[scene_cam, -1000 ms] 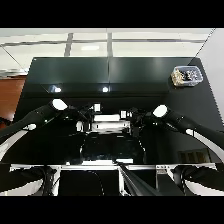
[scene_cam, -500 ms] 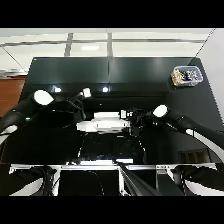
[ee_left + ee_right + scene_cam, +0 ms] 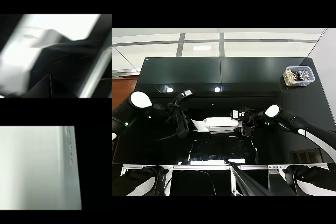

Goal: Fold the box and place the chain.

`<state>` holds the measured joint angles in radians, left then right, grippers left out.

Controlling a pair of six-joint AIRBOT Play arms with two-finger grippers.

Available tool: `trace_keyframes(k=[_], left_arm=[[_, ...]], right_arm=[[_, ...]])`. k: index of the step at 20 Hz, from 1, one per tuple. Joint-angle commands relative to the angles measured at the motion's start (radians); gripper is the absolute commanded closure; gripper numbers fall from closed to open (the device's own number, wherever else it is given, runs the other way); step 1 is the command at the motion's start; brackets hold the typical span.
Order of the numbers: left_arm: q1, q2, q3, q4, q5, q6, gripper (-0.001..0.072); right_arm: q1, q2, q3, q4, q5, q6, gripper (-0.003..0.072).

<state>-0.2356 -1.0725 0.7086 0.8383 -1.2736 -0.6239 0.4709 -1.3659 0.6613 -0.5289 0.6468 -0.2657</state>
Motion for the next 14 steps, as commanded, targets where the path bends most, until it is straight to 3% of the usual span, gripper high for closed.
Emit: trace_keyframes(k=[1, 6, 8, 10, 12, 14], left_arm=[[-0.079, 0.005, -0.09, -0.245, 0.114, -0.053, 0.0685], [-0.171, 0.005, -0.087, -0.383, 0.599, 0.116, 0.0684], [-0.171, 0.003, -0.082, -0.364, 0.722, 0.127, 0.0684], [-0.171, -0.019, -0.081, -0.301, 0.785, 0.127, 0.0684], [-0.172, -0.072, -0.079, -0.196, 0.772, 0.126, 0.0684], [-0.171, -0.135, -0.068, -0.184, 0.735, 0.121, 0.0684]], right_arm=[[0.001, 0.0, 0.001, 0.0, 0.001, 0.0, 0.0446], [0.001, 0.0, 0.001, 0.0, 0.001, 0.0, 0.0446], [0.001, 0.0, 0.001, 0.0, 0.001, 0.0, 0.0447], [0.001, 0.0, 0.001, 0.0, 0.001, 0.0, 0.0446], [0.001, 0.0, 0.001, 0.0, 0.001, 0.0, 0.0446], [0.001, 0.0, 0.001, 0.0, 0.001, 0.0, 0.0446]])
